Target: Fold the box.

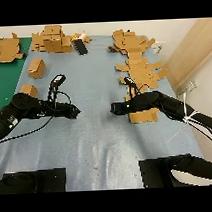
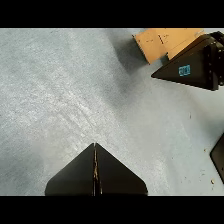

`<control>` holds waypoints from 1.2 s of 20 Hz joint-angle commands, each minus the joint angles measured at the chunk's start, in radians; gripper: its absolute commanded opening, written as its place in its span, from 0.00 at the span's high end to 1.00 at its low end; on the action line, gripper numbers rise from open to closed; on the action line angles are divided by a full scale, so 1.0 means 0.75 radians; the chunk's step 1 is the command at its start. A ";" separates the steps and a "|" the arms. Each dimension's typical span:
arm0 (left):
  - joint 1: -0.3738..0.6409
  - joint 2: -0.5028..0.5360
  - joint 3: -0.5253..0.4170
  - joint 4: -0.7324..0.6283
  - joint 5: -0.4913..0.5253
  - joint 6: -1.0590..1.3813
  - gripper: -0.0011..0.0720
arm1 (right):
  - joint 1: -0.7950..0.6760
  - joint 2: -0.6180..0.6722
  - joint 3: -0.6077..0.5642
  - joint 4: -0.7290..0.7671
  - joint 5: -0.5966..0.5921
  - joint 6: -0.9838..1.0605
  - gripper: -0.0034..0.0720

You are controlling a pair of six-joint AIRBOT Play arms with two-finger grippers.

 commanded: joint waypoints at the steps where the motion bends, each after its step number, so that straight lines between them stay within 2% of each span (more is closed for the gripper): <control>1: -0.001 -0.001 0.002 0.000 0.000 0.001 0.97 | -0.001 -0.001 0.002 0.001 0.000 0.000 0.95; 12: -0.001 -0.001 0.002 0.001 0.000 0.001 0.97 | -0.001 -0.001 0.002 0.012 0.020 0.001 0.95; 14: -0.002 -0.001 0.002 -0.006 0.060 0.001 0.97 | -0.001 -0.002 0.002 0.013 0.041 0.001 0.95; 18: -0.002 -0.001 0.002 -0.153 0.169 -0.002 0.97 | -0.001 -0.004 0.002 0.016 0.051 0.006 0.95; 20: -0.002 -0.001 0.002 -0.258 0.161 -0.001 0.97 | -0.001 -0.003 0.005 0.025 0.057 0.119 0.95; 22: -0.002 -0.001 0.002 -0.324 0.166 -0.001 0.97 | -0.057 0.011 0.075 -0.006 -0.025 0.154 0.95; 24: 0.001 -0.001 0.002 -0.349 0.160 -0.003 0.97 | -0.225 0.053 0.240 -0.118 -0.274 0.172 0.95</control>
